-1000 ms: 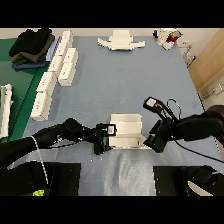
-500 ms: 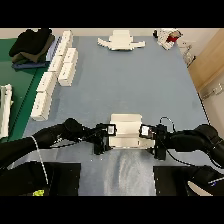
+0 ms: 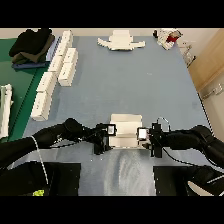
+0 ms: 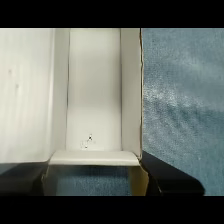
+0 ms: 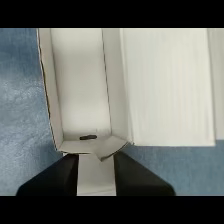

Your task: Fold the box.

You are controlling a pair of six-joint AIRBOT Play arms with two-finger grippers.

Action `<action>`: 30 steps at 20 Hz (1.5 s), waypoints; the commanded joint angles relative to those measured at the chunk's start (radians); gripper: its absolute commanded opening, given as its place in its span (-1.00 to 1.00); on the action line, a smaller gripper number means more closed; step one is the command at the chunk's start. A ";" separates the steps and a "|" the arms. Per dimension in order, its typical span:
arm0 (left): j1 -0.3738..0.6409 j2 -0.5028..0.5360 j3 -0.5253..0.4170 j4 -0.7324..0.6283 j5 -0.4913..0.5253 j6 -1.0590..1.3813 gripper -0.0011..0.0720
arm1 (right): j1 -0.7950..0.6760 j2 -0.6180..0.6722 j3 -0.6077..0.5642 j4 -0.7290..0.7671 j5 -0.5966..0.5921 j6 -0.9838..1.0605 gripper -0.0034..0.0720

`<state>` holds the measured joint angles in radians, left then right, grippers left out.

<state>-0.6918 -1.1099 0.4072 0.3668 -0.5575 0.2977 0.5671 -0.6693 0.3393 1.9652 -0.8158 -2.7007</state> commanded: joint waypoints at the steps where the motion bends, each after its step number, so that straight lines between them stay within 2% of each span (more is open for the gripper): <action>1: 0.000 0.000 0.001 0.000 0.000 0.000 0.47 | 0.001 -0.003 0.000 0.080 -0.011 -0.024 -0.15; 2: 0.000 0.000 0.001 0.000 0.000 0.000 0.47 | 0.001 -0.003 0.000 0.082 -0.009 -0.024 -0.19; 3: 0.000 0.000 0.001 0.000 0.000 0.000 0.47 | 0.001 -0.004 0.000 0.082 -0.003 -0.025 -0.40; 4: 0.000 0.000 0.001 0.000 0.000 0.000 0.47 | 0.001 -0.005 0.000 0.090 0.005 -0.027 -0.46; 8: 0.000 0.000 0.001 0.000 0.000 0.000 0.47 | 0.003 -0.039 0.000 0.145 0.025 -0.042 -0.43; 10: 0.000 0.000 0.001 0.000 0.000 0.000 0.47 | 0.003 -0.055 0.000 0.157 0.025 -0.042 -0.07; 11: 0.000 0.000 0.001 0.000 0.000 0.000 0.47 | 0.003 -0.057 0.000 0.167 0.026 -0.042 0.26; 12: 0.000 0.000 0.001 0.000 0.000 0.000 0.47 | 0.003 -0.057 0.000 0.172 0.027 -0.042 0.49; 13: 0.000 0.000 0.001 0.000 0.000 0.000 0.47 | 0.003 -0.057 0.000 0.171 0.027 -0.042 0.60; 19: 0.000 0.000 0.001 0.000 0.000 0.000 0.47 | 0.002 -0.052 0.000 0.164 0.023 -0.041 0.59; 20: 0.000 0.000 0.001 0.000 0.000 0.000 0.47 | 0.002 -0.045 0.000 0.156 0.018 -0.026 0.54; 22: 0.000 0.000 0.001 0.000 0.000 0.000 0.47 | 0.002 -0.021 0.013 0.098 -0.015 0.095 0.12; 24: 0.000 0.000 0.001 0.000 0.000 0.000 0.47 | 0.000 0.002 0.031 0.002 -0.068 0.303 -0.15; 26: 0.000 0.000 0.001 0.000 0.000 0.000 0.47 | 0.000 0.019 0.051 -0.111 -0.138 0.500 -0.20; 28: 0.000 0.000 0.001 0.000 0.000 0.000 0.47 | 0.000 0.036 0.071 -0.216 -0.209 0.705 -0.89; 30: 0.000 0.000 0.001 0.000 0.000 0.000 0.47 | 0.000 0.060 0.080 -0.323 -0.222 0.940 -0.89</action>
<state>-0.6918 -1.1099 0.4072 0.3656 -0.5552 0.2958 0.5674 -0.6376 0.4007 1.8175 -0.9733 -2.1143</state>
